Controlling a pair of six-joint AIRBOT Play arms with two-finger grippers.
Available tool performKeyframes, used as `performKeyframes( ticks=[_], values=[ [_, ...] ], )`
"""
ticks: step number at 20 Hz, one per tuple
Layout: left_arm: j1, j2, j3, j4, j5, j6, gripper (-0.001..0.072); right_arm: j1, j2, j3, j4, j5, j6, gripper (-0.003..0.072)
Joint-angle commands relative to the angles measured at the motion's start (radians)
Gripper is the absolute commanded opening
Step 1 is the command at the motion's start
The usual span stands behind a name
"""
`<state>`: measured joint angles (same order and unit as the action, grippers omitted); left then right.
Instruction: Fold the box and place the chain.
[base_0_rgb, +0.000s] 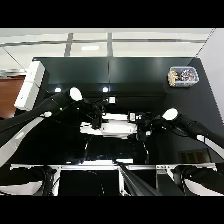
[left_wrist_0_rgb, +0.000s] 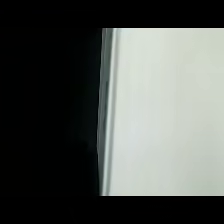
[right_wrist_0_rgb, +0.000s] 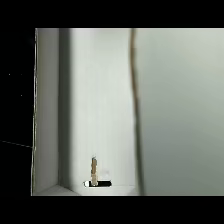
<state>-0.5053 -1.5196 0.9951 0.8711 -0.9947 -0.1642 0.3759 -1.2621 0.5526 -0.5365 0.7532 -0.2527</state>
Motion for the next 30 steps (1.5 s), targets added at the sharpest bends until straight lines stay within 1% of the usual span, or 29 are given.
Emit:
performKeyframes(
  ticks=[1,9,11,13,25,26,27,28,29,30],
  values=[
    [-0.001,0.0,0.001,0.003,-0.001,0.0,0.0029,0.002,-0.006,0.0,-0.007,-0.006,0.02,0.0704],
    [-0.001,0.0,0.001,0.003,-0.001,0.0,0.0029,0.014,-0.008,0.0,-0.025,-0.018,0.032,0.0704],
    [-0.001,0.0,0.001,0.003,-0.001,0.0,0.0029,0.037,-0.009,0.0,-0.053,-0.037,0.052,0.0704],
    [-0.001,0.0,0.001,0.003,-0.001,0.0,0.0029,0.038,-0.01,0.0,-0.049,-0.068,0.078,0.0704],
    [-0.001,0.0,0.001,0.003,-0.005,0.0,0.0029,0.038,-0.01,0.0,-0.048,-0.065,0.077,0.0702],
    [-0.001,0.0,0.001,0.003,-0.005,0.0,0.003,0.037,-0.01,0.0,-0.049,-0.06,0.076,0.0651],
    [-0.001,0.0,0.001,0.003,-0.005,0.0,0.0033,0.037,-0.01,0.0,-0.051,-0.06,0.076,0.0528],
    [-0.001,0.001,0.001,0.004,-0.005,0.0,0.0037,0.037,-0.01,0.0,-0.051,-0.06,0.076,0.0529],
    [-0.001,0.003,0.001,0.003,-0.006,0.0,0.0099,0.038,-0.01,0.0,-0.051,-0.06,0.076,0.0527],
    [-0.001,0.006,0.001,0.005,-0.01,0.0,0.0214,0.037,-0.01,0.0,-0.051,-0.061,0.076,0.0527]
  ],
)
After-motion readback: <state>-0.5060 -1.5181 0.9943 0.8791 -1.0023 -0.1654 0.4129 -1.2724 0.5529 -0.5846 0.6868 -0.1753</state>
